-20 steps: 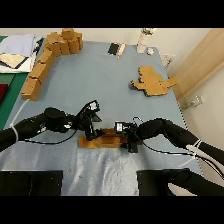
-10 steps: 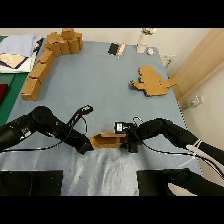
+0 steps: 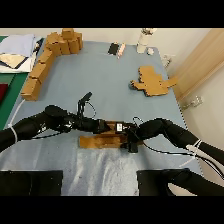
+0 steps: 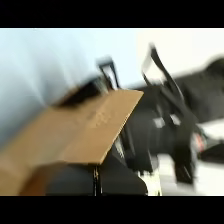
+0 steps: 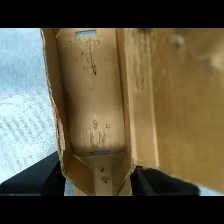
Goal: Fold the box.
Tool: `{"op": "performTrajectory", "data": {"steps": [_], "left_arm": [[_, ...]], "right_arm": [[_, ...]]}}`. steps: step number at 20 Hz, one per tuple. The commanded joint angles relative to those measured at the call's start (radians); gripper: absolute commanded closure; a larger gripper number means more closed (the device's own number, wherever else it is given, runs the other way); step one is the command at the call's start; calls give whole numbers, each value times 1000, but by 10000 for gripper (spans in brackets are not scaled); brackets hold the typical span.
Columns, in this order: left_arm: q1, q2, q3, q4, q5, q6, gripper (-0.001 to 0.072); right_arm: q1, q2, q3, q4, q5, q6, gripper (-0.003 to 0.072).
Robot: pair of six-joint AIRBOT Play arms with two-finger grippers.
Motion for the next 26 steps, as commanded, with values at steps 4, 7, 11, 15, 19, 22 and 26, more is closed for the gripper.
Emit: {"op": "performTrajectory", "data": {"steps": [4,7,11,15,19,22,26], "left_arm": [[9,-162,55,243,94,-123,700],[9,-196,82,367,52,-208,701],[10,-187,121,365,10,-187,700],[70,-82,148,368,-53,-6,700],[161,85,123,382,-224,327,701],[196,162,107,433,-365,472,700],[287,177,5,460,-322,663,386]], "right_arm": [[0,0,-1,-3,0,0,210],[0,-1,-1,-3,0,0,210],[0,0,-1,-3,0,0,210],[0,0,-1,-3,0,0,210],[0,-1,-1,-3,0,0,210],[0,0,-1,-4,0,0,210],[0,0,-1,-3,0,0,210]]}}
